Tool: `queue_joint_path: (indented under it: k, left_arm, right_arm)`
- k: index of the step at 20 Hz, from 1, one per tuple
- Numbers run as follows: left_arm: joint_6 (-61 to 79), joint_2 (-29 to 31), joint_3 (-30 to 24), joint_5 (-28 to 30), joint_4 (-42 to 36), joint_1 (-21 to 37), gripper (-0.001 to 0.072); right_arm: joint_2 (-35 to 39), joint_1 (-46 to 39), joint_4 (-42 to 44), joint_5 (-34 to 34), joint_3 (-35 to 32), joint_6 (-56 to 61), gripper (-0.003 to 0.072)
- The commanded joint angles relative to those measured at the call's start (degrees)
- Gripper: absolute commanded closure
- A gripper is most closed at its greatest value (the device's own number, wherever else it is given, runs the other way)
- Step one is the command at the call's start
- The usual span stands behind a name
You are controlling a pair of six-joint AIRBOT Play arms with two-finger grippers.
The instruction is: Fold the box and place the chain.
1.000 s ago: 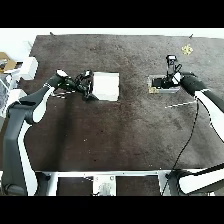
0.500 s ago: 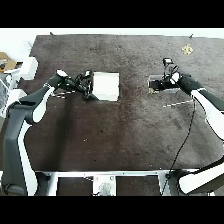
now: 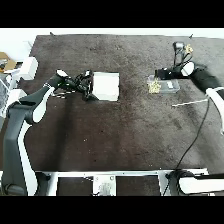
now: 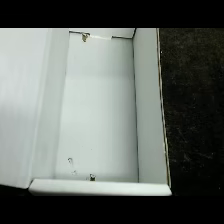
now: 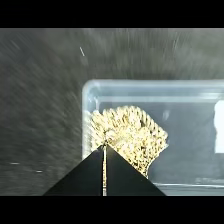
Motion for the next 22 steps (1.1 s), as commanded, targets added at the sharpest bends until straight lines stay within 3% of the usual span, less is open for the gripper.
queue_joint_path:
  k: [1, 6, 7, 9, 10, 11, 12, 15, 19, 22]
  left_arm:
    - [0.0, 0.0, 0.0, 0.0, 0.0, -0.02, 0.0299]
    - [0.0, 0.0, 0.0, 0.0, 0.0, -0.02, 0.0299]
    - [0.02, 0.0, 0.0, 0.0, 0.0, -0.02, 0.0299]
    - [0.02, 0.0, 0.0, 0.0, 0.0, -0.02, 0.0299]
    - [0.02, 0.0, 0.0, -0.02, 0.0, -0.02, 0.0299]
    - [0.0, 0.0, 0.0, 0.0, 0.0, -0.02, 0.0298]
    - [0.02, 0.0, 0.0, -0.02, 0.0, -0.02, 0.0299]
    - [0.0, 0.0, 0.0, -0.02, 0.0, -0.02, 0.0298]
    - [0.0, 0.0, 0.0, 0.0, 0.0, -0.02, 0.0299]
    - [0.0, 0.0, 0.0, 0.0, 0.0, -0.02, 0.0298]
  right_arm:
    - [10.51, 1.88, -0.94, 0.04, 0.07, -0.15, 0.0687]
    - [24.81, 9.97, -7.43, -10.27, 0.07, -0.09, 0.0687]
    - [26.4, 10.82, -8.5, -10.64, 0.07, 0.81, 0.0687]
    - [26.14, 9.16, -12.35, -4.63, 0.04, 7.82, 0.0685]
    - [24.46, 7.34, -13.27, -0.63, -0.04, 9.03, 0.0644]
    - [21.77, 5.03, -13.09, 1.6, -0.33, 9.18, 0.0486]
    - [18.36, 2.8, -12.26, 2.43, -0.68, 9.14, 0.0462]
    - [6.75, -0.83, -7.93, 2.75, -0.72, 6.05, 0.0462]
    - [-5.86, -3.17, 6.12, 2.97, -0.37, -5.46, 0.0463]
    - [-12.94, -3.82, 7.15, 6.93, 3.93, -7.69, 0.0463]
